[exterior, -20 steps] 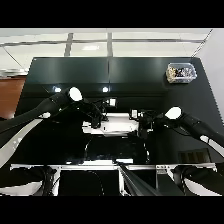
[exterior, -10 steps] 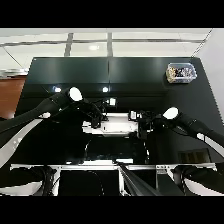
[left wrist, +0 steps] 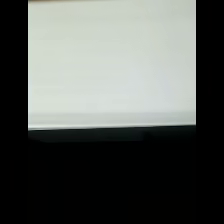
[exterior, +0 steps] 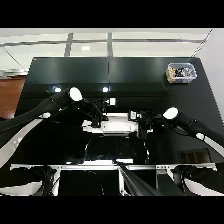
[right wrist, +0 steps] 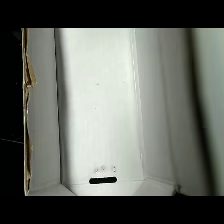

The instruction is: Fold the box and place the chain.

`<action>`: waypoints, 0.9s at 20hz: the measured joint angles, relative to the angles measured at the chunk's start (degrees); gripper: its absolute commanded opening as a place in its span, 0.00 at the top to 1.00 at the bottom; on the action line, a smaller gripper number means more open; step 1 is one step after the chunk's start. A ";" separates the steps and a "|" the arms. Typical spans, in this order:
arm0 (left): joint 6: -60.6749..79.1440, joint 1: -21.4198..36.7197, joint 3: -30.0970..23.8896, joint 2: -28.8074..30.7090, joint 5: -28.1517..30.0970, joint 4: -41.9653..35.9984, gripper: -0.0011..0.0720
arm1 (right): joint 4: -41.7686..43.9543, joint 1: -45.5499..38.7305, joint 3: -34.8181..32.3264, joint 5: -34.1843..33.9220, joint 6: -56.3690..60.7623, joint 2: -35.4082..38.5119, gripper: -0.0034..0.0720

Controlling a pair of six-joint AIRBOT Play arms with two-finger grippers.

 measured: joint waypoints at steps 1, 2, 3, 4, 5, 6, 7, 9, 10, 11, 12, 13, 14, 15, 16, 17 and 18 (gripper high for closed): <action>0.00 0.00 0.00 0.00 0.07 -0.02 0.95 | -0.04 0.13 0.00 -0.02 0.02 0.00 0.02; 0.00 0.00 0.00 0.00 0.11 -0.02 0.95 | -0.17 0.24 0.00 -0.07 0.15 -0.04 0.02; 0.00 0.00 0.00 0.00 0.15 0.00 0.95 | -0.35 0.39 0.04 -0.28 0.24 -0.07 0.02; 0.00 0.00 0.00 0.00 0.17 0.00 0.95 | -0.57 0.59 0.04 -0.46 0.44 -0.07 0.02; 0.00 0.00 0.00 0.00 0.17 -0.02 0.95 | -0.68 0.76 0.04 -0.55 0.61 -0.13 0.02; 0.00 0.00 0.00 0.00 0.22 -0.02 0.95 | -0.87 0.90 0.04 -0.81 0.83 -0.13 0.02; 0.00 0.00 0.00 0.00 0.24 -0.02 0.95 | -0.94 0.98 0.04 -0.85 1.03 -0.13 0.02; 0.00 0.00 0.00 0.00 0.37 -0.02 0.95 | -1.20 1.09 0.04 -1.09 1.29 -0.13 0.02; 0.00 0.00 0.00 0.00 0.37 -0.02 0.95 | -1.27 1.11 0.04 -1.11 1.36 -0.13 0.02; 0.00 0.00 0.00 0.00 0.39 -0.02 0.95 | -1.31 1.16 0.04 -1.20 1.46 -0.13 0.02; 0.00 0.00 0.00 0.00 0.39 -0.02 0.95 | -1.36 1.18 0.04 -1.25 1.49 -0.13 0.02; 0.00 0.00 0.00 0.00 0.39 -0.02 0.95 | -1.42 1.20 0.04 -1.31 1.51 -0.13 0.02; 0.00 0.00 0.00 0.00 0.39 -0.02 0.95 | -1.49 1.20 0.04 -1.33 1.53 -0.13 0.02; 0.00 0.00 0.00 0.00 0.39 -0.02 0.95 | -1.51 1.20 0.04 -1.36 1.53 -0.13 0.02; 0.00 0.00 0.00 0.00 0.39 -0.02 0.95 | -1.53 1.20 0.04 -1.38 1.55 -0.13 0.02; 0.00 0.00 0.00 0.00 0.39 -0.02 0.95 | -1.53 1.20 0.04 -1.40 1.60 -0.13 0.02; 0.00 0.02 0.00 0.00 0.42 -0.02 0.95 | -1.55 1.20 0.04 -1.44 1.62 -0.13 0.02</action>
